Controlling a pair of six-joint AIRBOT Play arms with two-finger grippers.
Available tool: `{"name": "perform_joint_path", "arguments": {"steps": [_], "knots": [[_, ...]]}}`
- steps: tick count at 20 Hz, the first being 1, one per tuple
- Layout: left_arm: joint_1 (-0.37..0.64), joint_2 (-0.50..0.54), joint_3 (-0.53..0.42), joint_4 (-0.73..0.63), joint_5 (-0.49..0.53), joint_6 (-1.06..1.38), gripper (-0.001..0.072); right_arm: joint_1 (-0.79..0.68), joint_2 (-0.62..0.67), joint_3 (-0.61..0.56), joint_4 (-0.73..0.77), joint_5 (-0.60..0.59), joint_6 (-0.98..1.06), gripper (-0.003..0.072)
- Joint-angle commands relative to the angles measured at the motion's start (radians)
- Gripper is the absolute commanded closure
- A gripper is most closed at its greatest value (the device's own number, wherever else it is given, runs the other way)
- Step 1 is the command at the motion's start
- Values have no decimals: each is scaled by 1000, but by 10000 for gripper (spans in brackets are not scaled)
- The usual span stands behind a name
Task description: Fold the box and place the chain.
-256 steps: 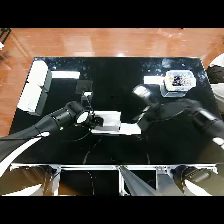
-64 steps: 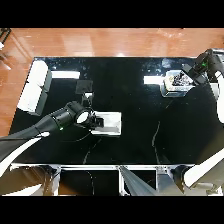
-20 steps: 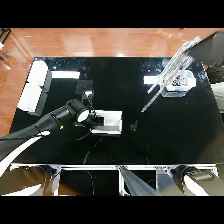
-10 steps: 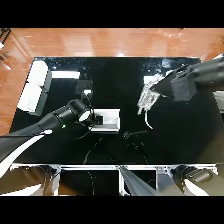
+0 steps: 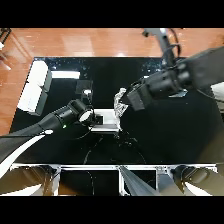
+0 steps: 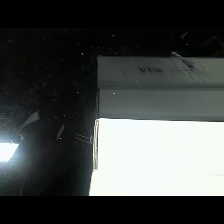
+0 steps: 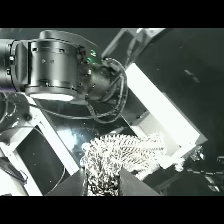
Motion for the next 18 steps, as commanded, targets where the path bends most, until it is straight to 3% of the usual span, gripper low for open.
{"name": "perform_joint_path", "arguments": {"steps": [1, 11, 18], "knots": [[0, -1, 1, -2, 4, 2, 693, 36, -48, 0, 1, 39, 0, 670], [0, 1, 1, -18, 3, 2, 692, 71, -135, -3, 0, 30, -19, 670], [0, 1, 1, -19, 3, 2, 692, 71, -113, -48, -3, -19, -37, 669]]}}
